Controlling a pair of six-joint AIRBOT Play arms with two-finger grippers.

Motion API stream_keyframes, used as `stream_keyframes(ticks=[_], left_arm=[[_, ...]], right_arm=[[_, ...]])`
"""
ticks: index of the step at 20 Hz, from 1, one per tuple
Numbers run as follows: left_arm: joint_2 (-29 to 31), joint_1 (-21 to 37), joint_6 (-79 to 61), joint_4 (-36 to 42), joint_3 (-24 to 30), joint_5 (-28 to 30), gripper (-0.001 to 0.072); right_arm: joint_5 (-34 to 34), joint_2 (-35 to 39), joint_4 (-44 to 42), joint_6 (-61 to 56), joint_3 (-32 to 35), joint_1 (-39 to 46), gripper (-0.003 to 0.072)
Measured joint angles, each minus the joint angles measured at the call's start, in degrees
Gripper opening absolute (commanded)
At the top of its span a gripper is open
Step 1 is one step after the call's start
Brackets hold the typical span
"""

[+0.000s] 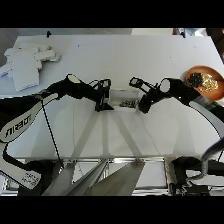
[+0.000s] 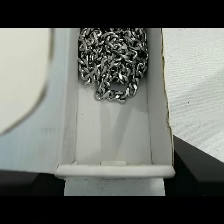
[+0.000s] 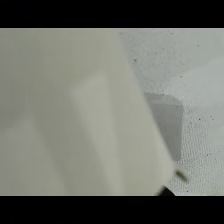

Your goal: Fold the box and place the chain.

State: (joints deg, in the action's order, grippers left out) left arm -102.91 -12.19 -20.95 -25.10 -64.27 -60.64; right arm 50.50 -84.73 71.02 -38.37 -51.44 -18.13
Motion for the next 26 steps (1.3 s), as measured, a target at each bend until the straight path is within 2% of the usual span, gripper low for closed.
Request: stream_keyframes(ticks=[3, 9, 13, 18, 19, 21, 22, 26], left_arm=[[0.0, 0.0, 0.0, 0.0, 0.0, 0.0, 0.0344], [0.0, 0.0, 0.0, 0.0, 0.0, 0.0, 0.0344], [0.0, 0.0, 0.0, 0.0, 0.0, 0.0, 0.0344], [0.0, 0.0, 0.0, 0.0, 0.0, 0.0, 0.0344], [0.0, 0.0, 0.0, 0.0, 0.0, 0.0, 0.0344], [0.0, 0.0, 0.0, 0.0, 0.0, 0.0, 0.0344], [0.0, 0.0, 0.0, 0.0, 0.0, 0.0, 0.0344], [0.0, 0.0, 0.0, 0.0, 0.0, 0.0, 0.0344]], right_arm=[[3.5, 3.0, 2.0, -0.5, 0.2, 0.0, 0.0011], [0.9, 12.7, -0.7, -2.0, 0.0, 0.0, 0.0011], [-2.0, 16.4, -8.2, -0.1, 0.0, -0.7, 0.0011], [-3.9, 16.7, -16.4, 5.3, 0.0, -3.6, 0.0013], [-4.2, 16.4, -17.2, 5.7, 0.0, -3.9, 0.0024], [-4.5, 15.9, -18.3, 6.3, 0.0, -4.3, 0.0245], [-4.5, 15.8, -18.7, 6.4, 0.0, -4.4, 0.0271], [-2.0, 15.9, -20.5, 4.4, -1.1, -4.6, 0.0265]])
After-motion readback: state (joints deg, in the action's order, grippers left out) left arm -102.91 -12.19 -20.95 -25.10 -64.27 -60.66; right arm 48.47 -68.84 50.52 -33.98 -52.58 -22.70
